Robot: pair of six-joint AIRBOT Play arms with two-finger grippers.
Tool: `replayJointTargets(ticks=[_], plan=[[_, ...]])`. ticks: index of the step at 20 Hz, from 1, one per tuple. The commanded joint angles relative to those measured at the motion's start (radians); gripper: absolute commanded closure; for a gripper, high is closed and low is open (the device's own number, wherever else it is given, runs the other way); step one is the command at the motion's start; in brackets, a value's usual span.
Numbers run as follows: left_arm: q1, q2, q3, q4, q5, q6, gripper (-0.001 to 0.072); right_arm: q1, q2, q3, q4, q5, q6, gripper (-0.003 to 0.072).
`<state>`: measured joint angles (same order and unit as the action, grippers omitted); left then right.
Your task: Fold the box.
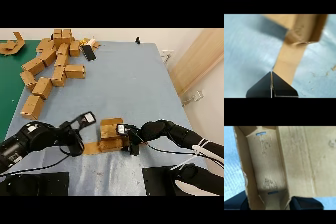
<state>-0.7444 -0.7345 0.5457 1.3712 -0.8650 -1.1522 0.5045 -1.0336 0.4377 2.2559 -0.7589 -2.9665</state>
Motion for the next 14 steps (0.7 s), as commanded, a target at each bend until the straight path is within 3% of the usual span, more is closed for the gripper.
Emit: replayJointTargets(ticks=[1,3,5,10,14], plan=[[0.099,0.081,-0.029,0.184,-0.15,-0.576,0.0697,0.0,0.0,0.0,0.0,-0.001,0.0,0.0113],[0.186,0.08,-0.089,0.091,-0.162,-0.694,0.0697,0.0,0.0,0.0,0.0,-0.001,0.0,0.0113],[0.255,0.08,-0.167,-0.1,-0.094,-0.684,0.0697,0.0,0.0,0.0,0.0,-0.001,0.0,0.0113],[0.283,0.079,-0.316,-0.502,0.121,-0.547,0.0698,0.0,0.0,0.0,0.0,-0.001,0.0,0.0113],[0.283,0.079,-0.359,-0.589,0.212,-0.509,0.0698,0.0,0.0,0.0,0.0,-0.001,0.0,0.0113]])
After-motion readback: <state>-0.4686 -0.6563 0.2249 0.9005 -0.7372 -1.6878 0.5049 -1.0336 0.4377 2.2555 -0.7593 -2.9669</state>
